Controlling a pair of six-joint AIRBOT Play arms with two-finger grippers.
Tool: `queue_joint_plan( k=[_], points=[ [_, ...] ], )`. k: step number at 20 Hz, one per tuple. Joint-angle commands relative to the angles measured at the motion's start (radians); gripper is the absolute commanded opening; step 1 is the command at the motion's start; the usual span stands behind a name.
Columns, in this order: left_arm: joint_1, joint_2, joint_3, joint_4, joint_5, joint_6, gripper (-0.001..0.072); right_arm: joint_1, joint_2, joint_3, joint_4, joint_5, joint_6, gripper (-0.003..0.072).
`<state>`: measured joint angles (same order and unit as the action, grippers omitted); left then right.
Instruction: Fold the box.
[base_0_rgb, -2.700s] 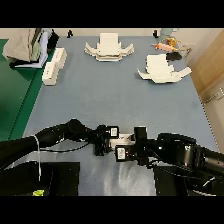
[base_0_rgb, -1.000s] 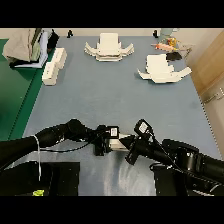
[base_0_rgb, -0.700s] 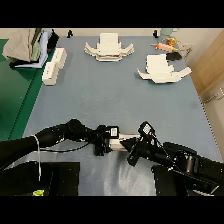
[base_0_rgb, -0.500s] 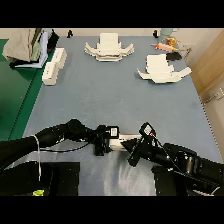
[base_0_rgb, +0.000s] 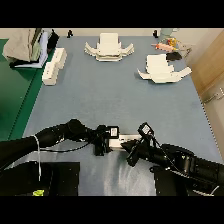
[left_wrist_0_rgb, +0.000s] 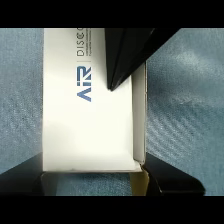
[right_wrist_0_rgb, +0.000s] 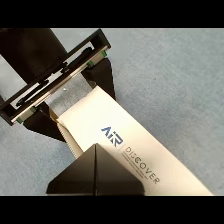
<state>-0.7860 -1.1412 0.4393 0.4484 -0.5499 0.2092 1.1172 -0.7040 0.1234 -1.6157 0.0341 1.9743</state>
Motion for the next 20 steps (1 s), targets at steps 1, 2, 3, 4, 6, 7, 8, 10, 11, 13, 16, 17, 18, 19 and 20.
queue_joint_plan(
  k=[1, 2, 3, 4, 6, 7, 8, 10, 11, 13, 16, 17, 18, 19, 20],
  points=[
    [0.000, 0.000, 0.000, 0.000, 0.000, 0.000, 0.0517, 0.001, -0.006, -0.002, 0.013, 0.029, 0.001, 0.0007],
    [0.000, 0.000, 0.000, 0.000, 0.000, 0.000, 0.0517, 0.001, -0.006, -0.002, 0.013, 0.035, 0.001, 0.0007],
    [0.000, 0.000, 0.000, 0.000, 0.000, 0.000, 0.0517, 0.001, -0.006, -0.002, 0.013, 0.037, 0.001, 0.0007],
    [0.000, 0.000, 0.000, 0.000, 0.000, 0.000, 0.0517, 0.001, -0.005, -0.002, 0.015, 0.036, 0.000, 0.0007],
    [0.000, 0.000, 0.000, 0.000, 0.000, 0.000, 0.0517, 0.001, -0.005, 0.004, 0.015, 0.026, 0.000, 0.0007],
    [0.000, 0.000, 0.000, 0.000, 0.000, 0.000, 0.0517, 0.000, -0.001, 0.015, 0.015, 0.024, 0.000, 0.0007],
    [0.000, 0.000, 0.000, 0.000, 0.000, 0.000, 0.0517, 0.000, 0.010, 0.031, 0.013, 0.024, -0.001, 0.0007],
    [0.000, 0.000, 0.000, 0.000, 0.000, 0.000, 0.0517, -0.003, 0.041, 0.067, -0.042, 0.029, -0.004, 0.0007],
    [0.000, 0.000, 0.000, 0.000, 0.000, 0.000, 0.0517, -0.004, 0.057, 0.086, -0.086, 0.037, -0.004, 0.0007],
    [0.000, 0.000, 0.000, 0.000, 0.000, 0.000, 0.0517, -0.016, 0.078, 0.132, -0.167, 0.110, -0.004, 0.0007],
    [0.000, 0.000, 0.000, 0.000, 0.000, 0.000, 0.0517, -0.067, 0.082, 0.203, -0.273, 0.322, -0.010, 0.0007],
    [0.000, 0.000, 0.000, 0.000, 0.000, 0.000, 0.0517, -0.082, 0.082, 0.224, -0.298, 0.389, -0.026, 0.0007],
    [0.000, 0.000, 0.000, 0.000, 0.000, 0.000, 0.0517, -0.104, 0.082, 0.250, -0.316, 0.465, -0.039, 0.0007],
    [0.000, 0.000, 0.000, 0.000, 0.000, 0.000, 0.0517, -0.130, 0.080, 0.277, -0.323, 0.542, -0.039, 0.0007],
    [0.000, 0.000, 0.000, 0.000, 0.000, 0.000, 0.0517, -0.163, 0.079, 0.307, -0.326, 0.632, -0.038, 0.0007]
  ],
)
